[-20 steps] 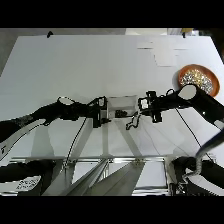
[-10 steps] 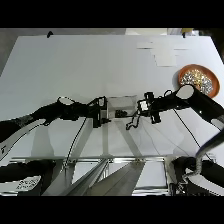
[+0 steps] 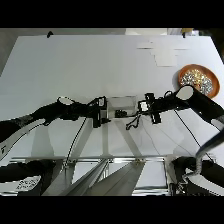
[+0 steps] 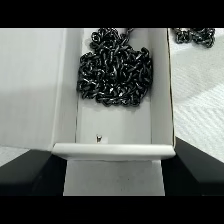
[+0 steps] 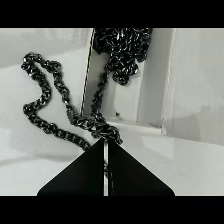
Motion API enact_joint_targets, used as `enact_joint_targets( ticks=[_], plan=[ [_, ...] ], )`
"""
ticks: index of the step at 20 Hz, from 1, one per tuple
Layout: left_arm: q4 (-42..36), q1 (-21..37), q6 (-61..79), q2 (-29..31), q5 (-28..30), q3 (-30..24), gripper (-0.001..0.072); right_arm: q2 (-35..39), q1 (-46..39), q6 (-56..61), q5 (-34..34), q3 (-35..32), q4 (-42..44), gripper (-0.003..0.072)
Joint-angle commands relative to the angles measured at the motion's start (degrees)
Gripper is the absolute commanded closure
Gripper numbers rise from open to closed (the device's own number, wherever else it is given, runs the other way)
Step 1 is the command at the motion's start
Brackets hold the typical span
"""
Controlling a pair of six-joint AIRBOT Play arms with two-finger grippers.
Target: Fold the box and place the chain.
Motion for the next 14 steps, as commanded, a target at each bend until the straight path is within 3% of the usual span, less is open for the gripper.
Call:
enact_joint_targets(
  ticks=[1,11,14],
  plan=[
    [-0.1,0.0,0.0,0.0,0.0,0.0,0.0695,0.7,0.0,0.2,0.1,-0.1,-0.8,0.0668],
    [-0.1,0.0,0.0,0.0,0.0,0.0,0.0695,6.7,-0.1,6.1,-0.9,-0.1,-3.0,0.0668],
    [-0.1,0.0,0.0,0.0,0.0,0.0,0.0695,8.1,-0.1,6.1,-0.8,-0.1,2.1,0.0668]
  ],
)
